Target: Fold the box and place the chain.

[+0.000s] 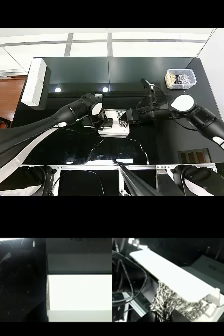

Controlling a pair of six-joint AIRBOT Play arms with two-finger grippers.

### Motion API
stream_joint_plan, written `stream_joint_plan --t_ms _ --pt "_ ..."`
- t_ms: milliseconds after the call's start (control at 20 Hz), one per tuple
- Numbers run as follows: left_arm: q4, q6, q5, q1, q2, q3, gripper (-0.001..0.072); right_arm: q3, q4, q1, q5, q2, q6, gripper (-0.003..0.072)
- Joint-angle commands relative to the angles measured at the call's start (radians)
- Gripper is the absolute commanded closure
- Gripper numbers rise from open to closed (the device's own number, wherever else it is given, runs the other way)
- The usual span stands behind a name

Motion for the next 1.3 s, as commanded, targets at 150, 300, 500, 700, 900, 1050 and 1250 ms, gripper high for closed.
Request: stream_joint_plan --t_ms 150,300,500,700,900,1050,1250 --pt "0.001 0.001 0.003 0.000 0.000 0.001 0.0682 0.002 -0.076 0.005 0.005 -0.057 0.004 0.0418" --pt "0.001 0.000 0.003 0.000 0.000 0.001 0.0682 0.015 -0.143 -0.097 0.173 -0.040 0.002 0.0418" --pt "0.001 0.000 0.002 0.000 0.000 0.001 0.0682 0.015 -0.406 -0.274 0.338 0.071 0.002 0.0420" --pt "-0.006 0.000 0.037 -0.001 -0.001 0.001 0.0682 0.014 -0.465 -0.342 0.339 0.179 0.027 0.0420" --pt "-0.033 0.000 0.061 0.001 0.000 0.002 0.0682 0.014 -0.409 -0.342 0.285 0.188 0.025 0.0419" --pt "-0.034 -0.002 0.051 0.001 0.003 0.029 0.0626 0.014 -0.397 -0.342 0.268 0.188 0.025 0.0420" --pt "-0.011 0.065 0.018 -0.002 0.080 0.089 0.0030 0.014 -0.399 -0.342 0.269 0.188 0.025 0.0419"
